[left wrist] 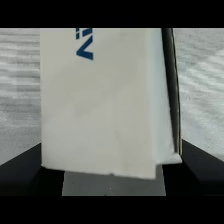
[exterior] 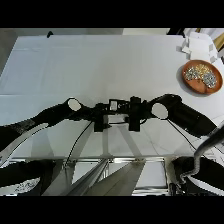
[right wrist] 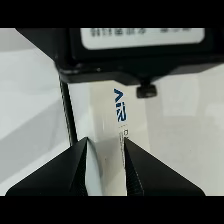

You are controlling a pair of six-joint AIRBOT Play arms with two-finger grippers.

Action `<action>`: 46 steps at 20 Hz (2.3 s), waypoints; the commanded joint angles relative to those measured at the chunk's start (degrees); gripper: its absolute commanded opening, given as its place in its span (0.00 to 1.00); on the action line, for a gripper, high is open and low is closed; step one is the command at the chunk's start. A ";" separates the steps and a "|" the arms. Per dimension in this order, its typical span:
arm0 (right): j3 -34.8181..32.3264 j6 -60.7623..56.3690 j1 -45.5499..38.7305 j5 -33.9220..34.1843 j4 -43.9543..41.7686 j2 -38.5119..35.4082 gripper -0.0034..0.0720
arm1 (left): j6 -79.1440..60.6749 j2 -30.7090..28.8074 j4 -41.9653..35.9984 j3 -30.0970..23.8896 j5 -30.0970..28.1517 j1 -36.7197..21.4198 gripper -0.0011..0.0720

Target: Fold the box and place the chain.

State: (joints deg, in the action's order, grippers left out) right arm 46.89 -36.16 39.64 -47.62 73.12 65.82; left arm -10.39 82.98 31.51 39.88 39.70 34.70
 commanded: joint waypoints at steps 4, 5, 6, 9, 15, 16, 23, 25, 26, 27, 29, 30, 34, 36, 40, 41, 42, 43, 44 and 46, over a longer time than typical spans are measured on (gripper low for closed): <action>-0.50 -0.02 0.07 1.27 -1.86 -0.02 0.33 | -0.07 0.00 0.07 0.02 0.17 0.02 0.20; -0.70 0.00 0.07 1.20 -2.03 -0.02 0.33 | -0.07 0.00 0.07 0.02 0.20 0.02 0.20; -0.85 -0.02 0.07 1.05 -2.01 -0.02 0.33 | -0.07 0.00 0.07 0.02 0.17 0.02 0.20; -0.94 0.00 0.07 0.22 -2.05 -0.02 0.33 | -0.07 0.00 0.07 0.02 0.17 0.02 0.20; -3.10 0.17 0.07 0.79 -2.91 -0.02 0.34 | -0.07 0.00 0.07 0.02 0.20 0.02 0.20; -3.10 0.17 0.07 0.72 -2.93 -0.02 0.34 | -0.07 0.02 0.07 0.02 0.20 0.02 0.20; -3.10 0.15 0.04 1.53 -3.67 -0.04 0.49 | -0.07 0.02 0.07 0.02 0.17 0.02 0.20; -3.10 0.17 0.04 3.30 -6.73 -0.04 0.50 | -0.07 0.02 0.07 0.02 0.17 0.02 0.20; -3.10 0.20 0.04 4.04 -8.04 -0.07 0.50 | -0.07 0.00 0.07 0.02 0.20 0.02 0.20; -3.10 0.20 0.04 4.35 -8.09 -0.24 0.50 | -0.07 0.00 0.07 0.02 0.17 0.02 0.20; -3.10 0.22 0.04 4.50 -7.26 -1.44 0.50 | -0.07 0.02 0.07 0.02 0.17 0.02 0.20; -3.10 0.20 0.04 4.79 -6.73 -2.49 0.50 | -0.07 0.00 0.07 0.02 0.20 0.02 0.20; -3.10 0.15 -1.92 4.83 -6.56 -9.01 0.50 | -0.07 0.00 0.07 0.02 0.20 0.02 0.20; -3.10 -1.64 -3.98 4.20 -6.78 -11.32 0.49 | -0.07 0.02 0.07 0.02 0.17 0.02 0.20; -6.32 -9.11 -10.08 9.09 -16.68 -12.04 0.07 | -0.07 0.02 0.07 0.02 0.20 0.02 0.20; -8.72 -8.85 -11.15 12.55 -22.84 -12.07 0.07 | -0.07 0.02 0.07 0.02 0.20 0.04 0.20; -11.69 -8.76 -11.65 16.72 -29.90 -12.04 0.07 | -0.07 0.00 0.07 0.02 0.20 0.02 0.20; -14.36 -8.22 -11.67 20.24 -35.93 -12.07 0.07 | -0.07 0.00 0.07 0.02 0.20 0.02 0.20; -16.63 -5.73 -11.67 22.03 -42.03 -12.00 0.07 | -0.07 0.02 0.07 0.02 0.20 0.04 0.20; -19.52 2.43 -11.54 21.66 -51.80 -12.00 0.07 | -0.07 0.00 0.07 0.02 0.17 0.02 0.20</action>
State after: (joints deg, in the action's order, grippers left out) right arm 32.05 -40.64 28.77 -30.22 38.37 54.00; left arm -10.48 82.98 31.57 39.88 39.94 34.72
